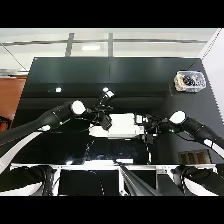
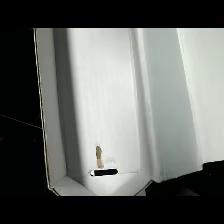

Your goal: Fold the box and place the chain.

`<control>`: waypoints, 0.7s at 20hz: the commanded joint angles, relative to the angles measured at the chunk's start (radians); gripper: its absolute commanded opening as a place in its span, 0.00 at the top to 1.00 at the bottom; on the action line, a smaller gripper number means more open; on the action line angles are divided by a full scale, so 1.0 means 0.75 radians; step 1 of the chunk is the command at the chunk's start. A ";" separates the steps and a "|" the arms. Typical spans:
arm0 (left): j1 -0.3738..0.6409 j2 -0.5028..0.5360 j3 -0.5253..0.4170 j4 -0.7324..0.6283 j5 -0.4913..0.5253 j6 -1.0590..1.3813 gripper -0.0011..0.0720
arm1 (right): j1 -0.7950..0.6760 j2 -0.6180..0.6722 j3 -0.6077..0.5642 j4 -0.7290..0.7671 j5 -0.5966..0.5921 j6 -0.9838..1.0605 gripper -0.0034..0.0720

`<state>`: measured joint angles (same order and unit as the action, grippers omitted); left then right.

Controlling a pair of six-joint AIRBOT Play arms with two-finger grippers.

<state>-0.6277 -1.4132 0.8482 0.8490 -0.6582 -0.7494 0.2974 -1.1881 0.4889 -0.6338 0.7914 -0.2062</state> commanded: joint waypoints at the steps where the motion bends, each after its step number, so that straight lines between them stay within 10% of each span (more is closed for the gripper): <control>1: 0.003 0.032 0.068 0.230 0.031 -0.073 0.95 | 0.002 0.001 0.001 0.002 -0.003 0.004 0.70; 5: 0.075 0.276 0.069 0.448 -0.117 -0.339 0.95 | 0.002 0.001 0.001 0.002 -0.003 0.004 0.70; 8: 0.198 0.485 -0.138 0.267 -0.116 -0.310 0.95 | 0.002 0.001 0.001 0.002 0.004 0.004 0.70; 11: 0.315 0.613 -0.416 -0.222 -0.203 0.245 0.95 | 0.002 0.001 0.001 0.001 0.033 0.004 0.70; 14: 0.291 0.600 -0.526 -0.255 -0.269 0.781 0.83 | 0.001 0.001 0.001 0.001 0.032 0.004 0.70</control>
<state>-0.4240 -0.9932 0.5537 0.7807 -0.8059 -0.5472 0.2974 -1.1881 0.4889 -0.6327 0.8059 -0.2031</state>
